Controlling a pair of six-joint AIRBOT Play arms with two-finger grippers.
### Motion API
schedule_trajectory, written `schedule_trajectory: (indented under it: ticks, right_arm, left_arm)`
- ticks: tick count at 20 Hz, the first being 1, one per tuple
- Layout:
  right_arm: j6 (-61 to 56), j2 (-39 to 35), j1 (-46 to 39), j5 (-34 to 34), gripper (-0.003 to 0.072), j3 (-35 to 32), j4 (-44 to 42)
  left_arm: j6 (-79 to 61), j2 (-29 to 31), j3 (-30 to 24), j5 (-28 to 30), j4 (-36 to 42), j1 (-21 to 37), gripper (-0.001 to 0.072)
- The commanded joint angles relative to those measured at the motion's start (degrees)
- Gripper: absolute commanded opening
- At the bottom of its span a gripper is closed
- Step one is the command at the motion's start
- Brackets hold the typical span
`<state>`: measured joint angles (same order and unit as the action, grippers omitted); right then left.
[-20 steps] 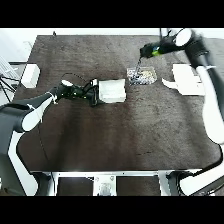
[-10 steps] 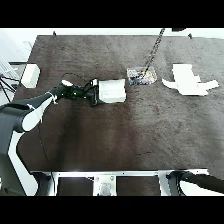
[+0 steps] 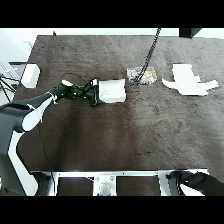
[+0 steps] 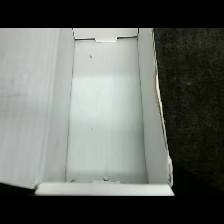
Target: Fold the box and place the chain.
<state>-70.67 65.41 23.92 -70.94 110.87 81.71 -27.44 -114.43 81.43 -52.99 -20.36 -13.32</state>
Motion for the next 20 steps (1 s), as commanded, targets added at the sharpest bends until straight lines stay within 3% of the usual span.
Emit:
schedule_trajectory:
  ticks: [1, 5, 10, 15, 20]
  right_arm:
    - [-0.2, -0.6, 3.0, -2.3, 0.0005, -1.2, 0.8]
    - [-0.2, -0.5, 4.9, 1.4, 0.0005, -7.8, -0.3]
    - [0.5, 0.9, 6.1, 13.8, 0.0005, -16.2, -0.3]
    - [2.2, 2.7, 6.1, 23.2, 0.0003, -16.5, -0.3]
    - [2.2, 5.5, 6.1, 24.6, 0.0002, -16.5, -4.3]
  left_arm:
    - [0.0, 0.0, 0.0, 0.0, 0.0, 0.0, 0.0418]
    - [0.0, 0.0, 0.0, 0.0, 0.0, 0.0, 0.0418]
    - [0.0, 0.0, 0.0, 0.0, 0.0, 0.0, 0.0418]
    - [0.0, 0.0, 0.0, 0.0, 0.0, 0.0, 0.0417]
    - [0.0, 0.0, 0.0, 0.0, 0.0, 0.0, 0.0418]
